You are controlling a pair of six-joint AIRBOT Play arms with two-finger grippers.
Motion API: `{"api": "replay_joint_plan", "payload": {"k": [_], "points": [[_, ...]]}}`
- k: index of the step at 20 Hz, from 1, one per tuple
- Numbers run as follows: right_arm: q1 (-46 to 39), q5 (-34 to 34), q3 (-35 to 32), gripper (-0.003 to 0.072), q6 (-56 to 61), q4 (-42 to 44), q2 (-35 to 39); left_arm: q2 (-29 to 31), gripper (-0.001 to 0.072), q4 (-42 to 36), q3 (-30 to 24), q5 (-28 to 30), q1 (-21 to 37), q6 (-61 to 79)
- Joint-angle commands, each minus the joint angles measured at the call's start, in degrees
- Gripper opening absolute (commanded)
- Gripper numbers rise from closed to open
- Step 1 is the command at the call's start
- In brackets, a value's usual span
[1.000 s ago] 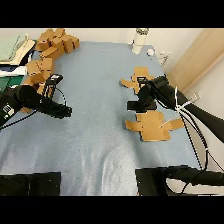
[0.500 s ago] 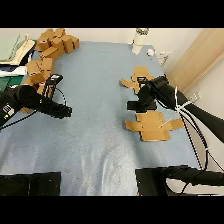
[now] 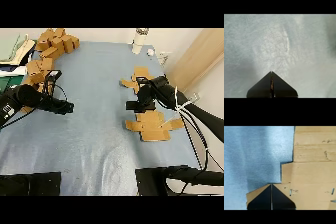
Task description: Fold the box.
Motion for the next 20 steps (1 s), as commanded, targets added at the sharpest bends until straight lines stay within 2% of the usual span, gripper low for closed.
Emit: {"api": "replay_joint_plan", "payload": {"k": [1,3,4,5,6,7,9,11,14,16,18,20], "points": [[-1.8,-5.6,2.4,0.0004,-3.1,-7.6,0.0,0.0,0.0015,-3.7,0.0,1.8,0.0,0.0],[-6.7,-15.1,5.8,0.0004,-5.1,-16.4,0.0,0.0,0.0015,-4.5,0.0,1.8,0.0,0.0],[-10.2,-18.3,6.4,0.0078,-6.4,-19.6,0.0,0.0,0.0018,-4.8,0.0,1.4,0.0,0.0],[-14.8,-20.1,6.3,0.0265,-7.3,-21.6,0.1,0.0,0.0206,-5.4,0.0,1.1,0.0,0.0],[-19.7,-20.2,6.0,0.0372,-8.6,-21.5,0.1,-0.2,0.0569,-7.0,0.0,0.9,0.0,0.0],[-24.2,-19.9,5.5,0.0413,-10.4,-20.6,0.1,-0.3,0.0637,-8.9,0.0,0.7,0.0,0.0],[-32.8,-18.7,4.1,0.0499,-15.7,-17.9,0.1,-0.3,0.0637,-12.6,0.0,0.3,0.0,0.1],[-41.1,-16.7,2.6,0.0579,-22.4,-11.7,0.1,-0.3,0.0637,-15.8,0.0,-0.5,0.0,0.6],[-51.7,-11.3,1.3,0.0580,-34.5,-0.1,-0.5,-0.3,0.0638,-20.9,0.0,-3.5,0.0,3.7],[-56.0,-10.5,1.3,0.0579,-41.9,8.0,-2.1,-0.3,0.0638,-24.4,0.0,-5.2,0.0,5.4],[-57.6,-11.5,1.3,0.0579,-47.7,15.1,-4.3,-0.3,0.0638,-29.0,0.0,-7.5,0.0,8.2],[-57.6,-13.0,1.3,0.0579,-50.8,18.5,-7.1,-0.3,0.0638,-32.3,0.0,-10.1,0.0,9.9]]}}
